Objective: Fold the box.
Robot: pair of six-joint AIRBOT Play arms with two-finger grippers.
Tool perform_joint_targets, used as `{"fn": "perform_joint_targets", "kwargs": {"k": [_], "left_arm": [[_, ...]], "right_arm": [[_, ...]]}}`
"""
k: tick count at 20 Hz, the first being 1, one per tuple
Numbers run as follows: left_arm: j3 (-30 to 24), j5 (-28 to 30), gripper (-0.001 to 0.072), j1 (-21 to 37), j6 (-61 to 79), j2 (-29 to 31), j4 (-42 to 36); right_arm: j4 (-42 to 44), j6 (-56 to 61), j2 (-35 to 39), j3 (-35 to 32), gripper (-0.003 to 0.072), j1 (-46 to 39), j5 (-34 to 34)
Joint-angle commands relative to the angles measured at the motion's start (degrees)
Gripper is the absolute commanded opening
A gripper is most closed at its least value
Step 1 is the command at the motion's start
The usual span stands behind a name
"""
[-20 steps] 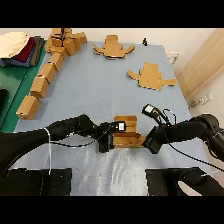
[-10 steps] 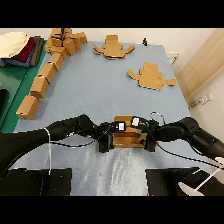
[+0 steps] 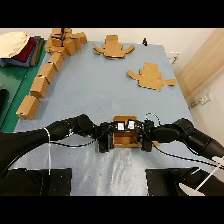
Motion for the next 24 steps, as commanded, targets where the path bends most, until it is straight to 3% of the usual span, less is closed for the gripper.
{"fn": "perform_joint_targets", "kwargs": {"k": [1,7,8,13,14,15,24], "left_arm": [[0.0,0.2,0.0525,0.0,-0.1,0.0,0.0],[0.0,0.2,0.0525,0.0,-0.1,0.0,0.0],[0.0,0.2,0.0525,0.0,-0.1,0.0,0.0],[0.0,0.2,0.0525,0.0,-0.1,0.0,0.0],[0.0,0.2,0.0525,0.0,-0.1,0.0,0.0],[0.0,0.2,0.0525,0.0,-0.1,0.0,0.0],[0.0,0.2,0.0525,0.0,-0.1,0.0,0.0]], "right_arm": [[1.1,0.5,0.1,0.0,0.0235,0.2,-0.9],[0.2,14.6,2.1,0.0,0.0239,-1.4,-4.5],[-0.8,15.5,2.2,0.0,0.0299,-2.1,-5.3],[-5.5,15.7,2.6,0.0,0.0310,-5.8,-9.0],[-5.3,15.4,2.6,0.0,0.0385,-6.2,-9.7],[-5.3,13.7,2.5,-0.1,0.0532,-6.4,-9.7],[4.9,0.8,2.5,-2.1,0.0507,-6.4,-1.6]]}}
